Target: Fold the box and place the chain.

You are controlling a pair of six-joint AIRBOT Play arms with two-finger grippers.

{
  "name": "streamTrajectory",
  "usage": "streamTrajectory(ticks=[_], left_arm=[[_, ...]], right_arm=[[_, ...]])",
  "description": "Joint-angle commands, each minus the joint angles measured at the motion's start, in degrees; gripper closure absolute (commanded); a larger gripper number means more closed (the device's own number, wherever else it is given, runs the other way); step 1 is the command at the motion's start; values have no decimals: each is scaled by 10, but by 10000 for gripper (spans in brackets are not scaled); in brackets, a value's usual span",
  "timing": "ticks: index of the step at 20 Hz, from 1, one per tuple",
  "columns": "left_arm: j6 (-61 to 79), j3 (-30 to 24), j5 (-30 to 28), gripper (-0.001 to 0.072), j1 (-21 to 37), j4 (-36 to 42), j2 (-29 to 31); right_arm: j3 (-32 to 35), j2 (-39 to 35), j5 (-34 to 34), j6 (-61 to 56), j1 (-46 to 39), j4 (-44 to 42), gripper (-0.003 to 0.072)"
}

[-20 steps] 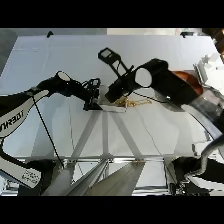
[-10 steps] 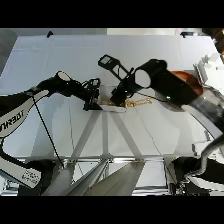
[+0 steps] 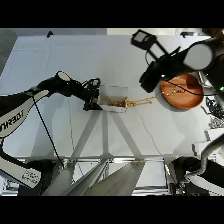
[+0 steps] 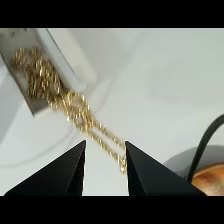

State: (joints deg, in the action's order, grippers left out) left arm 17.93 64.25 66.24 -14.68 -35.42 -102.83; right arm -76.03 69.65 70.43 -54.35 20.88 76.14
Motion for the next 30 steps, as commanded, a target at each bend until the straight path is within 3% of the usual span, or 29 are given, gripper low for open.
streamTrajectory(ticks=[1,2,4,8,11,17,23,26,28,29,30], left_arm=[[0,0,0,319,0,0,0],[0,0,0,319,0,0,0],[0,0,0,319,0,0,0],[0,0,0,319,0,0,0],[0,0,0,319,0,0,0],[0,0,0,319,0,0,0],[0,0,0,319,0,0,0],[0,0,0,319,0,0,0],[0,0,0,319,0,0,0],[0,0,0,319,0,0,0],[0,0,0,319,0,0,0]], right_arm=[[0,39,46,137,-80,-84,390],[1,63,45,177,-87,-85,388],[15,106,26,270,-89,-87,259],[120,144,-92,491,-88,-127,205],[159,175,-115,621,-89,-155,205],[159,234,-116,680,-88,-278,206],[159,247,-118,676,-88,-275,212],[159,247,-135,637,-80,-211,216],[159,247,-160,597,-73,-167,285],[159,247,-165,583,-72,-164,404],[159,246,-165,569,-70,-164,574]])
